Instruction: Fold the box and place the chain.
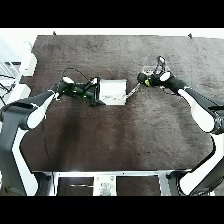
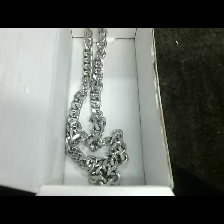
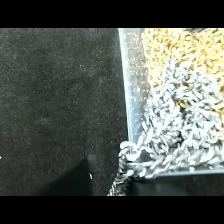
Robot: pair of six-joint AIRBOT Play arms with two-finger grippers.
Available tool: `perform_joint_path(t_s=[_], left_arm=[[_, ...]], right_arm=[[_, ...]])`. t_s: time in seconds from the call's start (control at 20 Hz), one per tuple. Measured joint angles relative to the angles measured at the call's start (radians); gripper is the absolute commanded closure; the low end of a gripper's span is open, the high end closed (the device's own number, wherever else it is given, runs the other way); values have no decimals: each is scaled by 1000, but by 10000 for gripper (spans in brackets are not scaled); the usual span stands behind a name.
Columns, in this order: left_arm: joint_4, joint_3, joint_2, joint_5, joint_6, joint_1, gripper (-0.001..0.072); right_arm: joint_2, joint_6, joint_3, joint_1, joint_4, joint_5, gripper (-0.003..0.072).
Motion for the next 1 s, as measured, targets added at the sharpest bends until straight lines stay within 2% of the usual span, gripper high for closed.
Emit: perform_joint_path(t_s=[0.2,0.35,0.75,1.0], left_arm=[[0,0,0,0,0,0,213],[0,0,0,-1,0,0,213],[0,0,0,0,0,0,213],[0,0,0,-1,0,0,213]], right_arm=[[-3,2,8,11,3,-11,677],[51,-3,11,22,-9,26,677],[356,-7,11,29,-126,225,677],[539,-34,11,62,-153,274,677]])
